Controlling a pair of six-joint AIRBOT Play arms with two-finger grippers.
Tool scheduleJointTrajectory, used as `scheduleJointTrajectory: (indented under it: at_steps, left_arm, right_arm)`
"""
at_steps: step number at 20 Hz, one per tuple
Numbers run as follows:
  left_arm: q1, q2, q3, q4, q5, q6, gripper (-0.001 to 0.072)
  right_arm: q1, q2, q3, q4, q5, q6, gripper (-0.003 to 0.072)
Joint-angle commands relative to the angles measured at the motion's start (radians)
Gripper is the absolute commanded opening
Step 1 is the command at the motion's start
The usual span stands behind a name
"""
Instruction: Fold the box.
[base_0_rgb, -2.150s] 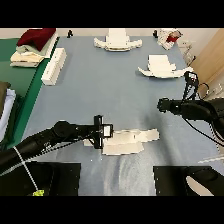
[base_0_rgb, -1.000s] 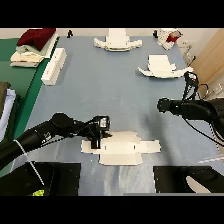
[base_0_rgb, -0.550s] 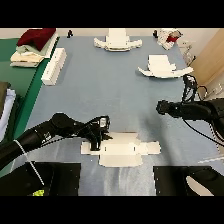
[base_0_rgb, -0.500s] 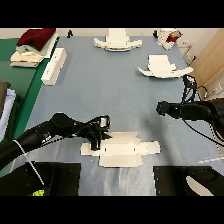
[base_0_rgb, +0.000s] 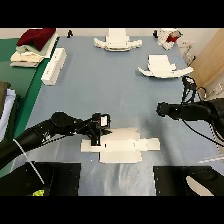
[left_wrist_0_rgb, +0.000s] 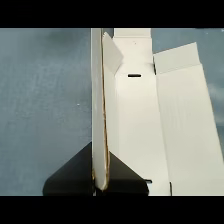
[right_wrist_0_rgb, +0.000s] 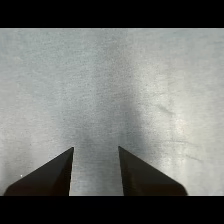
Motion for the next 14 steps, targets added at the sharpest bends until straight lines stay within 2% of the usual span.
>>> scheduleJointTrajectory:
  at_steps: [1, 7, 9, 14]
  left_arm:
    - [0.000, 0.007, 0.007, -0.013, 0.070, 0.081, 0.0013]
    - [0.000, -0.011, -0.011, -0.053, 0.013, 0.080, 0.0013]
    - [0.000, -0.023, -0.019, -0.097, 0.013, 0.081, 0.0014]
    - [0.000, -0.032, -0.026, -0.097, 0.011, 0.080, 0.0014]
  right_arm:
    - [0.000, 0.001, 0.001, 0.001, -0.003, 0.000, 0.0436]
    - [0.000, 0.001, 0.000, -0.004, 0.003, 0.000, 0.0436]
    - [0.000, 0.001, 0.001, -0.004, 0.003, 0.000, 0.0436]
    - [0.000, 0.001, 0.001, -0.003, 0.002, 0.000, 0.0436]
